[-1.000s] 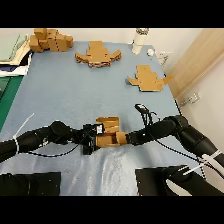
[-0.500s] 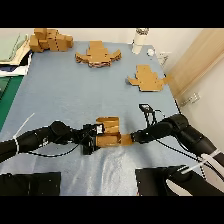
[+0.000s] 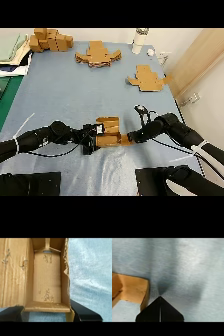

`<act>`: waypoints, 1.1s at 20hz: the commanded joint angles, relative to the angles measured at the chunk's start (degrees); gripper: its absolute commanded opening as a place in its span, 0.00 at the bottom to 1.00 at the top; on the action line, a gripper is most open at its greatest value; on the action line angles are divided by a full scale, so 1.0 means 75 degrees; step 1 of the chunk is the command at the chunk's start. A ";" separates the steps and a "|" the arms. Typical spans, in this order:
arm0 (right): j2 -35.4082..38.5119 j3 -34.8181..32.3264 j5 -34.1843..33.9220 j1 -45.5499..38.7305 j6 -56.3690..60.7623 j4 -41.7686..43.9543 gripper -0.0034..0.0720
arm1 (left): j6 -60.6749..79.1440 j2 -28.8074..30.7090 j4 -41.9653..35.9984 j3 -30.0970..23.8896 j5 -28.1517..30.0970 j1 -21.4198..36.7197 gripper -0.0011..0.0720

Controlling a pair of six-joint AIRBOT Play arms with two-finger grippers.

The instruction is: Fold the box.

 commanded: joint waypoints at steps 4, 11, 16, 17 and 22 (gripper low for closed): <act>0.0321 0.0003 0.0050 0.0015 -0.0323 0.0968 0.05 | 0.0003 -0.0003 0.0003 0.0003 0.0003 -0.0006 0.59; 0.0414 0.0090 -0.0099 0.0015 -0.0801 0.1856 0.05 | 0.0000 -0.0003 0.0000 0.0003 0.0003 -0.0006 0.59; 0.0793 0.0181 -0.0230 0.0015 -0.0799 0.1877 0.05 | 0.0000 -0.0003 0.0003 0.0003 0.0003 -0.0006 0.59; 0.0886 0.0181 -0.0268 0.0015 -0.0801 0.1877 0.05 | 0.0000 -0.0003 0.0003 0.0003 0.0003 -0.0006 0.59; 0.1046 0.0181 -0.0332 0.0015 -0.0801 0.1967 0.05 | 0.0000 -0.0003 0.0003 0.0003 0.0003 -0.0006 0.59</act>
